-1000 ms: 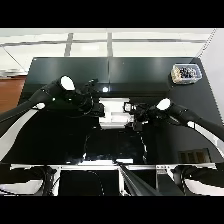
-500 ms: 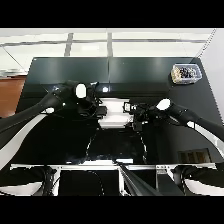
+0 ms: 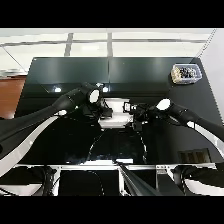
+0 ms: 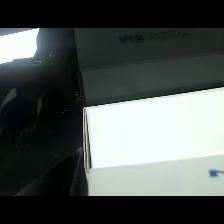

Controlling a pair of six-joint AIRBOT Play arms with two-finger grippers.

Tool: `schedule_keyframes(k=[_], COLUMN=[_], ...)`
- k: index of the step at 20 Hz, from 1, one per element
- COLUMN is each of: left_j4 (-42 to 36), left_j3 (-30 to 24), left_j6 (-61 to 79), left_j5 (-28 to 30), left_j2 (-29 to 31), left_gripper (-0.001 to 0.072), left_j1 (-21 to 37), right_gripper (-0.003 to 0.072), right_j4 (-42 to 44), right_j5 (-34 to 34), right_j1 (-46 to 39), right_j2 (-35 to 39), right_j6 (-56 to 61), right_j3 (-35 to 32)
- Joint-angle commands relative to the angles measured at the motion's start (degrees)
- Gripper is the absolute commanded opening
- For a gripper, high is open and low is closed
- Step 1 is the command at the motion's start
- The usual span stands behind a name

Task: Fold the box and place the chain.

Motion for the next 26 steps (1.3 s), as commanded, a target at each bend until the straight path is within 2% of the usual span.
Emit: schedule_keyframes(k=[1,4,8,9,10,12,13,14,15,16,17,18,20,21,26], left_j4=[0.04,-0.24,-0.17,-0.17,-0.17,0.17,0.44,0.5,0.52,0.5,0.46,0.48,0.52,0.5,0.48], left_j3=[0.39,0.39,0.42,0.42,0.42,0.42,0.42,0.42,0.42,0.42,0.42,0.42,0.42,0.42,0.42], left_j6=[-2.25,-2.8,-3.67,-3.69,-3.69,-3.96,-4.33,-4.74,-5.09,-5.09,-5.09,-5.09,-5.09,-5.2,-5.77], left_j5=[-1.14,-0.9,-1.16,-1.14,-0.98,-1.03,-1.18,-1.16,-1.09,-0.48,-0.11,-0.09,-0.24,-0.31,-0.33], left_j2=[-0.59,-0.85,-0.83,-0.83,-0.81,-0.81,-0.81,-0.81,-0.81,-0.83,-0.81,-0.81,-0.81,-0.81,-0.81], left_gripper=[0.0257,0.0257,0.0024,0.0025,0.0052,0.0524,0.0532,0.043,0.0107,0.0026,0.0026,0.0026,0.0026,0.0026,0.0026], left_j1=[-0.48,-0.48,-0.48,-0.48,-0.48,-0.48,-0.46,-0.46,-0.46,-0.5,-0.5,-0.48,-0.48,-0.42,-0.42], right_gripper=[0.006,0.006,0.006,0.006,0.006,0.006,0.0061,0.006,0.0061,0.0061,0.0062,0.0108,0.0637,0.0687,0.0685], right_j4=[0.02,0.0,0.02,0.0,0.02,0.02,0.02,0.02,0.02,0.02,0.0,-0.02,-0.02,-0.2,-11.93], right_j5=[0.0,0.0,-0.02,-0.02,-0.02,0.0,0.0,0.02,0.02,0.04,0.0,-0.17,-0.61,-0.57,1.6], right_j1=[0.07,0.07,0.07,0.07,0.07,0.07,0.04,0.04,0.04,0.04,0.04,-0.02,-0.09,-0.11,-0.11], right_j2=[0.0,0.0,0.0,0.0,0.0,0.0,0.0,0.0,0.0,0.0,0.0,0.0,0.35,1.2,9.09], right_j6=[0.0,0.0,0.0,0.0,0.0,0.0,0.0,0.0,0.0,0.0,0.0,0.0,1.57,3.3,7.56], right_j3=[-0.02,-0.02,-0.02,-0.02,-0.02,-0.02,-0.02,-0.02,-0.02,-0.02,-0.02,-0.02,0.02,0.02,0.02])
